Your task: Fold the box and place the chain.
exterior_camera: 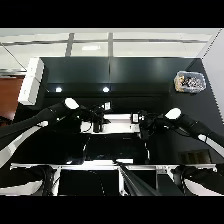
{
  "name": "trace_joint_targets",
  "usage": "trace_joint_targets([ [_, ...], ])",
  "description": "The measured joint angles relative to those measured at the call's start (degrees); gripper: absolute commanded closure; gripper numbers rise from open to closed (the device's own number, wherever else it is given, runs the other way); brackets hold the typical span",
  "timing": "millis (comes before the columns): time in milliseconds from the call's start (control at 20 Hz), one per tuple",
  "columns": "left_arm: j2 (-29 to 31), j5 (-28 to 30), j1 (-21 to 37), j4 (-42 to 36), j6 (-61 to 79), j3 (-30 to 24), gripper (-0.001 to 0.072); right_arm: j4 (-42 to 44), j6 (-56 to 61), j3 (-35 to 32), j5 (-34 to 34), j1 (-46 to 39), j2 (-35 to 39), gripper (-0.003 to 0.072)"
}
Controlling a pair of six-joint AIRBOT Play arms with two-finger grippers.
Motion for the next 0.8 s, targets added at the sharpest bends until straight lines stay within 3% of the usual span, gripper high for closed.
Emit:
trace_joint_targets([
  [750, 0.0, 0.0, 0.0, -0.2, -0.2, 0.0, 0.0679, -0.8, 1.3, 0.1, -1.5, 0.5, 0.0, 0.0024],
  [800, 0.0, 0.0, 0.0, -0.2, -0.2, 0.0, 0.0679, -0.8, 1.3, 0.1, -1.6, 0.5, 0.0, 0.0118],
])
